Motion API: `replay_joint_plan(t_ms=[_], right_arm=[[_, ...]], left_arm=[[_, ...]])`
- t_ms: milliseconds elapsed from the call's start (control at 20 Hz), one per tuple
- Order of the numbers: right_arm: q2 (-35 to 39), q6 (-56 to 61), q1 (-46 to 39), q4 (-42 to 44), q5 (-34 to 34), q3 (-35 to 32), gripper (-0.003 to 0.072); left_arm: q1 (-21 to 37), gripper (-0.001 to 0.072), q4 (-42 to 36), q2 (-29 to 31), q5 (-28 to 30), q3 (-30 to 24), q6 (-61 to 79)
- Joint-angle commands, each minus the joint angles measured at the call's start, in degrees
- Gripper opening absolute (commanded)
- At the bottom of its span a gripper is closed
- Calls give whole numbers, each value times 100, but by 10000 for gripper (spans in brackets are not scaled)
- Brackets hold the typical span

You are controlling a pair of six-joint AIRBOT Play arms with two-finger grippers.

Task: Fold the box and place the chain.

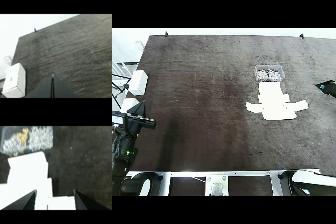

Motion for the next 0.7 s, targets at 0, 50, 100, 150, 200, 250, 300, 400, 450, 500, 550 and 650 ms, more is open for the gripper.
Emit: replay_joint_plan(t_ms=[0,50,100,150,200,250,300,400,450,500,550,650], right_arm=[[-1300,372,-160,-951,1399,1547,545],[-1576,376,-162,-1029,1469,1867,544],[-1827,442,-162,-1182,1517,2159,544],[-2072,476,-160,-1285,1615,2435,544],[-2297,476,-160,-1283,1751,2656,544],[-2485,476,-151,-1281,1921,2800,545],[-2640,466,-133,-1283,2090,2859,544],[-2920,393,-81,-1261,2323,2852,544],[-3040,389,-44,-1248,2463,2850,544],[-3143,389,-11,-1213,2621,2835,544],[-3246,391,28,-1156,2754,2817,543],[-3403,393,133,-1067,3010,2798,543]], left_arm=[[2,20,2,4,0,0,2],[2,20,2,4,2,0,2],[2,20,2,4,0,0,2],[2,20,2,4,0,0,2],[2,20,2,4,2,0,2],[2,20,2,4,0,0,2],[2,20,2,4,0,0,2],[2,20,2,4,2,0,2],[2,20,2,4,0,0,2],[2,20,2,4,0,0,2],[2,20,2,4,0,0,2],[2,20,2,4,0,0,2]])
